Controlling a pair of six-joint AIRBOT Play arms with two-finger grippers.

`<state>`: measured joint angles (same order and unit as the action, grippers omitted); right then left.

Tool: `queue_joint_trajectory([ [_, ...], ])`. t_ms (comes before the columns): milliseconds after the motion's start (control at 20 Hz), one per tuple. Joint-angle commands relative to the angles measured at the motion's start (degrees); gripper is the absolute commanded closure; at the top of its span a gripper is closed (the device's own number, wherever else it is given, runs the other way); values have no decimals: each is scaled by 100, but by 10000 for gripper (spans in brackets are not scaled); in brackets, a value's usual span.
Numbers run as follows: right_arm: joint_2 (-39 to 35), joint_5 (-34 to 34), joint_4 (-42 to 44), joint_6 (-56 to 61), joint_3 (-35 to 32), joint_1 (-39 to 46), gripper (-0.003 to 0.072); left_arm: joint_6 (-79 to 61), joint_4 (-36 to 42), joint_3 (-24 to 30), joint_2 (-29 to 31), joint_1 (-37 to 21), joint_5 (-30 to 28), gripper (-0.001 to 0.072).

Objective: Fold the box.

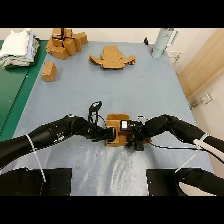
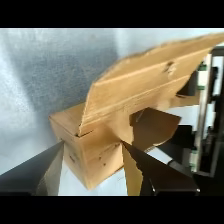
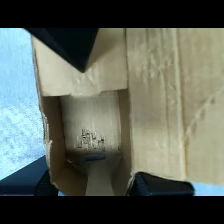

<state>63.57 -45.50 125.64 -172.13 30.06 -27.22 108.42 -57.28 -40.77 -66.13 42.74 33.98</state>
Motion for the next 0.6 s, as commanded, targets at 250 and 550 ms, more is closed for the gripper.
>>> queue_joint_trajectory([
  [250,2,0,11,2,-2,-2,184,2745,-2538,-927,-138,643,1325,187],
  [550,2,0,9,2,-2,-2,184,3040,-2702,-1582,-892,940,1891,187],
])
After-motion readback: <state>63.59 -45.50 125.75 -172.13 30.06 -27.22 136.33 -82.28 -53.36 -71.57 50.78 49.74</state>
